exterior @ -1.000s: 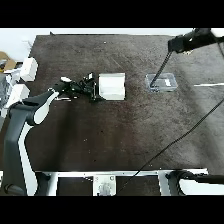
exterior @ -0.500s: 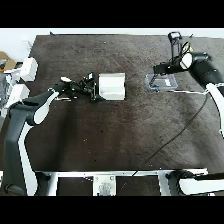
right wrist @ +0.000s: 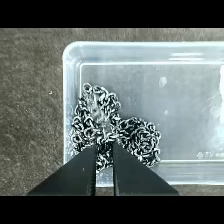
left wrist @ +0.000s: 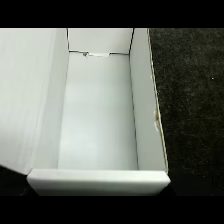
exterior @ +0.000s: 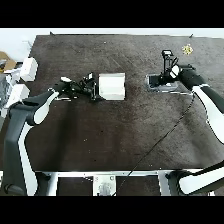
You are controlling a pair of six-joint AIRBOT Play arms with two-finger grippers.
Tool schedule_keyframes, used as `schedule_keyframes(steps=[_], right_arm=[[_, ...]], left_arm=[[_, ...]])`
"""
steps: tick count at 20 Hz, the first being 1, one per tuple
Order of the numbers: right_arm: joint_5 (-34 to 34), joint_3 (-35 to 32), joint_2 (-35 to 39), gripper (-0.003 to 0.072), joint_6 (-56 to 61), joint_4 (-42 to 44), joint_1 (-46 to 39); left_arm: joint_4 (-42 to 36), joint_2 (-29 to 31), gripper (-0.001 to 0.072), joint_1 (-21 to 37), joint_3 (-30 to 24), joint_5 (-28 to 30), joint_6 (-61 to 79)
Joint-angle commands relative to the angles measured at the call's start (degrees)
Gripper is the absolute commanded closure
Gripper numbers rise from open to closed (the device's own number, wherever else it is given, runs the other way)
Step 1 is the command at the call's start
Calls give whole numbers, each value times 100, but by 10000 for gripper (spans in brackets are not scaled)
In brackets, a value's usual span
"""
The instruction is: Fold the box and place the chain.
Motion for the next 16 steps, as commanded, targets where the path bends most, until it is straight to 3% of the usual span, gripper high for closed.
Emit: schedule_keyframes(steps=[1,2,16], right_arm=[[83,-4,-87,565,33,129,-55],[118,-4,-101,466,28,238,-57],[-188,15,-378,480,-33,474,-129]], left_arm=[[0,0,483,2,2,2,2],[0,0,483,2,2,2,2],[0,0,483,2,2,2,2]])
